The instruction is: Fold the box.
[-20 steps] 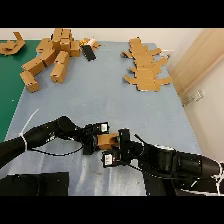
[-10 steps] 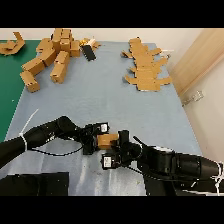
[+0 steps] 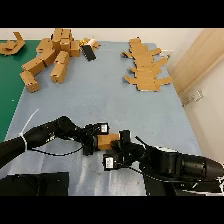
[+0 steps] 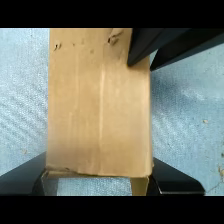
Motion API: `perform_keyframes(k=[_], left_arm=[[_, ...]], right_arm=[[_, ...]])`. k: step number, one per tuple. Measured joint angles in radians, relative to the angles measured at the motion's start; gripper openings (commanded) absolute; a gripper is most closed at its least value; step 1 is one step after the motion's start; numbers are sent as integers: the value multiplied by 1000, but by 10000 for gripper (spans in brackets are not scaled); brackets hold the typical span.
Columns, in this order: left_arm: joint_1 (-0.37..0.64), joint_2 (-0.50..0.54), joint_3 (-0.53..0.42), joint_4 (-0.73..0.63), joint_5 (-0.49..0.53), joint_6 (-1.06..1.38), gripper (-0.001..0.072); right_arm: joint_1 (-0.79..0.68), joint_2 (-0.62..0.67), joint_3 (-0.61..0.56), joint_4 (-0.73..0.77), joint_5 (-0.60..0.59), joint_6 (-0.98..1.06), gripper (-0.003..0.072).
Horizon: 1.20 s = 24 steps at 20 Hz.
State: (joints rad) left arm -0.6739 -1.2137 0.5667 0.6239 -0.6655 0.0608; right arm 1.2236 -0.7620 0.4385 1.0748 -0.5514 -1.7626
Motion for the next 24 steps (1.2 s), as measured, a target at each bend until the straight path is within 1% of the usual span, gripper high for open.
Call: perform_keyframes(k=[10,17,19,20,21,24], left_arm=[[0,0,0,0,2,-1,352],[0,0,0,0,2,-1,352],[0,0,0,0,2,-1,352],[0,0,0,0,2,-1,352],[0,0,0,0,2,-1,352],[0,0,0,0,2,-2,352]], right_arm=[[0,23,13,-100,-2,0,161],[0,17,24,-114,-4,1,158],[0,4,24,-113,-4,1,151],[0,-5,24,-111,-4,1,132],[0,-12,24,-111,-4,1,92],[0,-27,24,-107,2,1,92]])
